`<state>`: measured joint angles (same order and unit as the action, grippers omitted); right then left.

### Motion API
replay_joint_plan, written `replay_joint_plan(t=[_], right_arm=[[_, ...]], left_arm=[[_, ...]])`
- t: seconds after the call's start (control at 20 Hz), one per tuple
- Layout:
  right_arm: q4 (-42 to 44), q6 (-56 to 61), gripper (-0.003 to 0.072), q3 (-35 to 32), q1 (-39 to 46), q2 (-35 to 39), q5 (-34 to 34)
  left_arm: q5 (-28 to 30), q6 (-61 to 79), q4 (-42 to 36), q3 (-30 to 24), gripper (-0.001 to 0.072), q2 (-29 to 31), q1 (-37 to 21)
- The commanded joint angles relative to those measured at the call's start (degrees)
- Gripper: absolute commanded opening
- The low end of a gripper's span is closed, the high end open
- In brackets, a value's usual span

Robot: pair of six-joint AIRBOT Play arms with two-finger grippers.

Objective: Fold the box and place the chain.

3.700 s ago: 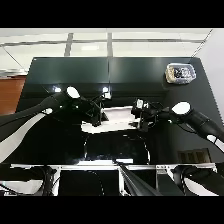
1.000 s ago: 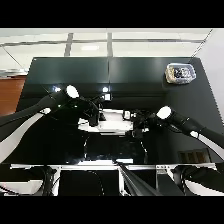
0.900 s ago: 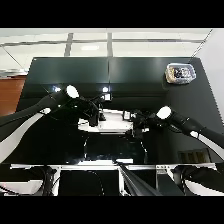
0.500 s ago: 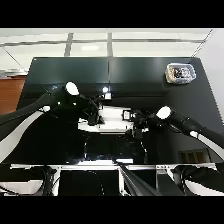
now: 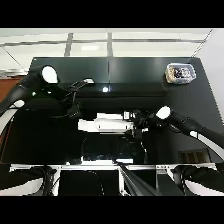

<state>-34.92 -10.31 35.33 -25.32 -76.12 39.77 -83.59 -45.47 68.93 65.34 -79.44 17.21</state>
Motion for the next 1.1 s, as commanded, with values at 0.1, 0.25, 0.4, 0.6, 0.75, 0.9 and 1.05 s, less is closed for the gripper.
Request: replay_joint_plan(t=[0.1,0.25,0.4,0.6,0.75,0.9,1.05], right_arm=[[-0.1,0.0,0.046,0.0,-0.1,0.0,0.0],[-0.1,0.0,0.046,0.0,-0.1,0.0,0.0],[-0.1,0.0,0.0458,0.0,-0.1,0.0,0.0],[-0.1,0.0,0.024,0.0,-0.1,0.0,0.0],[-0.1,0.0,0.024,0.0,-0.1,0.0,0.1],[-0.1,0.0,0.024,0.0,-0.1,0.0,0.0],[-0.1,0.0,0.024,0.0,-0.1,0.0,0.0]], left_arm=[[-2.1,-8.0,-28.0,-13.1,0.0022,1.3,-1.4],[11.6,5.2,-45.9,-17.0,0.0022,1.6,1.4],[21.1,14.1,-56.2,-16.3,0.0023,1.7,0.1],[30.9,10.5,-46.2,-16.1,0.0023,0.5,-2.6],[30.5,3.5,-32.8,-16.1,0.0023,-2.5,-1.0],[29.2,4.0,-31.8,-16.1,0.0023,-4.7,1.9],[30.7,2.8,-28.6,-15.3,0.0021,-4.4,3.1]])
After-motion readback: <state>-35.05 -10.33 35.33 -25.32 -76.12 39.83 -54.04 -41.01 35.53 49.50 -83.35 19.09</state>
